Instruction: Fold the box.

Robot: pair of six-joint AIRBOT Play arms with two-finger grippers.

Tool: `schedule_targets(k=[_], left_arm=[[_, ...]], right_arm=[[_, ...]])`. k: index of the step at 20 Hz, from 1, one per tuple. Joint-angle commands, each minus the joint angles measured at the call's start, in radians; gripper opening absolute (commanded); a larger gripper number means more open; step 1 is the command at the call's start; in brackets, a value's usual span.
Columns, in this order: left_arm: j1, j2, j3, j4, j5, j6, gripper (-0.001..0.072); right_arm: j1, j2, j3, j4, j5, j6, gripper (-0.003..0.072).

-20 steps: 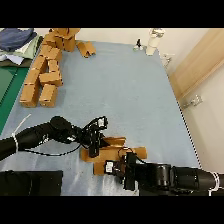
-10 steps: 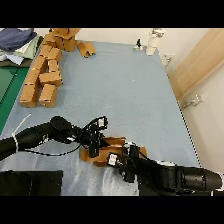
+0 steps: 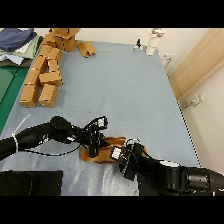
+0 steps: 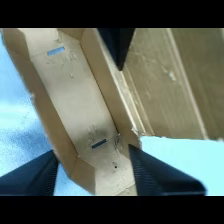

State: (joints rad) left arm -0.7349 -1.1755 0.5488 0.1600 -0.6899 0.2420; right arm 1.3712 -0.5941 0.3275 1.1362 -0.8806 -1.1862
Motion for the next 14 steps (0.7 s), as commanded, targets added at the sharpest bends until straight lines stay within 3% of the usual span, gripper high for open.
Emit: schedule_targets(k=[1,8,11,14], left_arm=[[0.0,0.0,0.001,0.0,0.0,0.001,0.0014],[0.0,0.0,0.0,0.0,0.0,0.0,0.0014],[0.0,-0.001,0.001,0.0,0.0,0.001,0.0014],[0.0,-0.001,0.001,0.0,0.0,0.0,0.0014]], right_arm=[[0.0,0.04,0.002,-0.014,-0.016,-0.019,0.072],[-0.009,0.101,0.0,-0.052,-0.066,-0.174,0.072],[-0.075,0.101,-0.01,-0.017,0.0,-0.308,0.0719],[-0.235,0.101,-0.015,0.154,0.098,-0.548,0.0719]])
